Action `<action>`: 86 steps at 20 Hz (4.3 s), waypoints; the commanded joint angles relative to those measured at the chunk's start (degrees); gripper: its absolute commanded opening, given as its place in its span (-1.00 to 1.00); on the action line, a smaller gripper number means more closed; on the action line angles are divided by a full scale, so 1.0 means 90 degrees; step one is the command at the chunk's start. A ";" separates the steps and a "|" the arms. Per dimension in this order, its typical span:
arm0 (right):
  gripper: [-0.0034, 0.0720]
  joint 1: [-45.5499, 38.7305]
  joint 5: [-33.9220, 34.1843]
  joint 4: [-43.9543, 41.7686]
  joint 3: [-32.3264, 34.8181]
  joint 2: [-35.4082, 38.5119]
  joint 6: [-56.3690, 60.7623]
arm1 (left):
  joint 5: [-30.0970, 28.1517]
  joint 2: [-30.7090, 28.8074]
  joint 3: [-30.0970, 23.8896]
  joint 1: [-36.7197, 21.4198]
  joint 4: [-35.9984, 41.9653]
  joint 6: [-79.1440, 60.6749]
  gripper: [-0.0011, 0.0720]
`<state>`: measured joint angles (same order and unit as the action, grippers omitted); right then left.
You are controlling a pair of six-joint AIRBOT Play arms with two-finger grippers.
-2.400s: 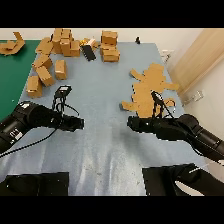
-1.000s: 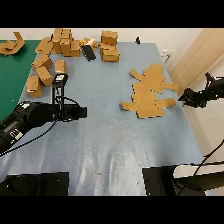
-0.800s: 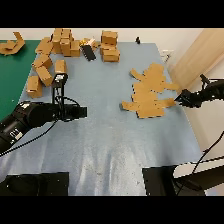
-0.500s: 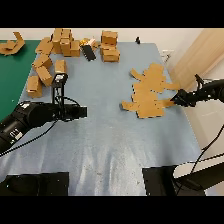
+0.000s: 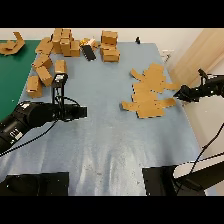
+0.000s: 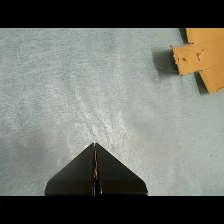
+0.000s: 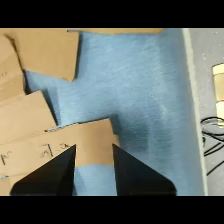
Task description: Fold the box.
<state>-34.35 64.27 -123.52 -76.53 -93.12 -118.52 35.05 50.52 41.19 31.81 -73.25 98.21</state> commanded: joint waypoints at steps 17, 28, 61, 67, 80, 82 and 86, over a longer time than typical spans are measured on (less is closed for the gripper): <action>-0.90 0.0738 0.2397 -0.1120 -0.0068 -0.0741 -0.0760 | 0.0005 -0.0002 0.0007 -0.0002 0.0000 0.0024 -0.94; -0.91 0.2584 0.0729 -0.1579 0.3436 0.2259 -0.0712 | 0.0843 -0.0005 0.0007 -0.0012 0.0002 -0.0204 -0.94; -0.90 0.4129 0.0529 -0.1843 0.4282 0.1887 -0.1037 | 0.3398 0.0508 0.0015 -0.2492 0.3764 -0.3194 -0.94; -0.90 0.4850 -0.0078 -0.2295 0.4748 0.2402 -0.1409 | 0.3354 0.1552 0.0015 -0.2669 0.3861 -0.3490 -0.94; -0.90 0.6088 -0.1734 -0.2370 0.5809 0.4177 -0.0986 | 0.2402 0.2985 0.0022 -0.2669 0.4471 -0.4991 0.06; -0.90 0.6088 -0.1732 -0.2368 0.5809 0.4177 -0.0925 | 0.2339 0.3288 0.0073 -0.2669 0.5302 -0.5741 0.06; -0.90 0.6088 -0.1724 -0.2113 0.5809 0.4158 -0.0656 | 0.2664 0.3580 0.0374 -0.2674 0.6127 -0.6533 0.06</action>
<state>20.27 48.66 -144.40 -24.29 -55.75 -126.26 57.60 80.77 43.05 7.79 -23.90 45.43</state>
